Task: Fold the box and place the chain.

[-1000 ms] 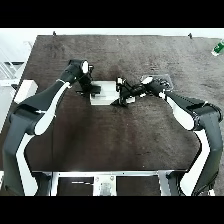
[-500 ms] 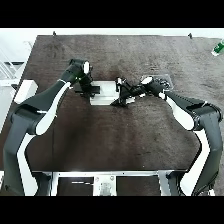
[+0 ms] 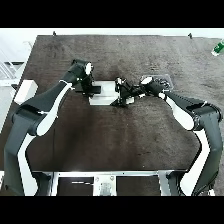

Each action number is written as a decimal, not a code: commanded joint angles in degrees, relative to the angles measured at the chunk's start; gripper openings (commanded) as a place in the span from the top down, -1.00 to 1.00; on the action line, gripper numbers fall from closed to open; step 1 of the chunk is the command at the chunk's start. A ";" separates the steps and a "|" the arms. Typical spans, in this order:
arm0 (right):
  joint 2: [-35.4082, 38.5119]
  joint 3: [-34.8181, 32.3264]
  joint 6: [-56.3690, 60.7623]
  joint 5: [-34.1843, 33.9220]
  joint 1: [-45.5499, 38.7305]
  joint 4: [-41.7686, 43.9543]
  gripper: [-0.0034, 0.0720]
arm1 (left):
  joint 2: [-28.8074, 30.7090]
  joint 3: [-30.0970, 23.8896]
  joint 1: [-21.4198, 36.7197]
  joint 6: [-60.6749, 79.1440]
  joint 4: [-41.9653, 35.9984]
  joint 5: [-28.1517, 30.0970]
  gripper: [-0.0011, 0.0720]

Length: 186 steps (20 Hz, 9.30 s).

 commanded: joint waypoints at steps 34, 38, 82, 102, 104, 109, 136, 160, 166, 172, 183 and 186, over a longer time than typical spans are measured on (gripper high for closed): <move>0.00 -0.02 0.02 -0.04 -0.04 -0.04 -0.61 | 24.87 -4.76 11.63 18.40 -6.05 0.37 -0.18; 0.00 -0.02 0.02 -0.04 -0.04 -0.07 -0.61 | 30.75 -17.07 18.45 32.24 -18.95 11.78 -0.18; 0.00 -0.02 0.02 -0.04 -0.04 -0.04 -0.61 | 2.95 -16.06 26.88 119.71 -52.02 2.73 -0.99; 0.00 -0.02 0.02 -0.04 -0.04 -0.04 -0.61 | -4.42 -9.05 26.01 126.29 -56.04 -4.37 -0.97; 0.00 -0.02 0.02 -0.04 -0.07 -0.07 -0.61 | -4.42 -9.05 26.01 126.29 -56.04 -3.82 -0.97; 0.00 -0.02 0.02 -0.04 -0.04 -0.04 -0.61 | -4.44 -10.25 24.04 126.11 -54.88 -0.26 -0.97; 0.00 -0.02 0.02 -0.04 -0.04 -0.04 -0.61 | -4.42 -10.23 22.47 124.65 -53.33 -2.86 -1.00; 0.00 -0.02 0.02 -0.04 -0.04 -0.04 -0.61 | -4.42 -10.23 19.34 125.22 -53.57 6.60 -0.99; 0.00 -0.02 0.02 -0.04 -0.04 -0.04 -0.61 | -4.44 -10.25 19.34 130.68 -54.03 2.89 -0.99; 0.00 -0.02 0.04 -0.04 -0.04 -0.04 -0.61 | -4.44 -10.32 17.79 130.35 -54.51 3.56 -0.99; 0.00 -0.02 0.04 -0.04 -0.04 -0.04 -0.61 | -4.55 -11.78 17.94 127.69 -54.18 3.21 -0.99; 0.00 -0.02 0.02 -0.04 -0.04 -0.04 -0.61 | -4.55 -11.69 17.94 127.16 -53.75 3.78 -0.99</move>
